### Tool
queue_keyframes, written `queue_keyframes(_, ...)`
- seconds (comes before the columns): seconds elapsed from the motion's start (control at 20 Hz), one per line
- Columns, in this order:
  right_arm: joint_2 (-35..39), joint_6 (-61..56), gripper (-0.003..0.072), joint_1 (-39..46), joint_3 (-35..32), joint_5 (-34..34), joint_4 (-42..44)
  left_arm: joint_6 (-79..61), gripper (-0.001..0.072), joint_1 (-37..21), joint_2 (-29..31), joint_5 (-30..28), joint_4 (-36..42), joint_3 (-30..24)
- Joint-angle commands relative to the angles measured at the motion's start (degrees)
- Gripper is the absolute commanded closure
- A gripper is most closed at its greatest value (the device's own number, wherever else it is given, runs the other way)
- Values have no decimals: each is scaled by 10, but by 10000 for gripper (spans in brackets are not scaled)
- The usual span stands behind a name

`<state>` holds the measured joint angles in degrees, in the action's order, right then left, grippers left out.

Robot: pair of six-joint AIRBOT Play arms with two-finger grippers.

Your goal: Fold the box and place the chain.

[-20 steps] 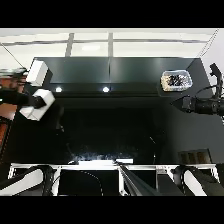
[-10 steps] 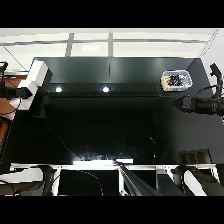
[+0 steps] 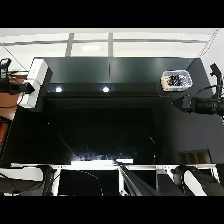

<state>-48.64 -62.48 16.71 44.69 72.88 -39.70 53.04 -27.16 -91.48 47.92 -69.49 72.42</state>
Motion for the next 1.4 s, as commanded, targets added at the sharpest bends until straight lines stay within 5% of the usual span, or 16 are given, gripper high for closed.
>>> queue_keyframes(0.0,0,-1,677,0,1,1,0,36,-1,0,34,103,-9,33)
queue_keyframes(0.2,1,-1,677,0,4,31,2,160,49,0,133,231,-30,44)
queue_keyframes(0.25,4,-1,677,0,7,52,0,200,215,0,158,260,-29,44)
queue_keyframes(0.35,31,-3,678,0,7,71,-13,232,693,3,203,324,-19,42)
queue_keyframes(0.45,82,-19,678,0,6,55,-47,232,688,21,262,334,-18,14)
queue_keyframes(0.55,140,-22,678,0,4,19,-89,230,688,65,348,274,-4,-58)
queue_keyframes(0.8,207,-23,678,0,-85,-100,-113,208,688,257,617,57,24,-348)
queue_keyframes(0.95,207,-19,677,0,-160,-159,-116,237,687,314,723,9,23,-473)
queue_keyframes(1.35,207,-17,675,0,-172,-151,-105,237,685,312,784,15,34,-511)
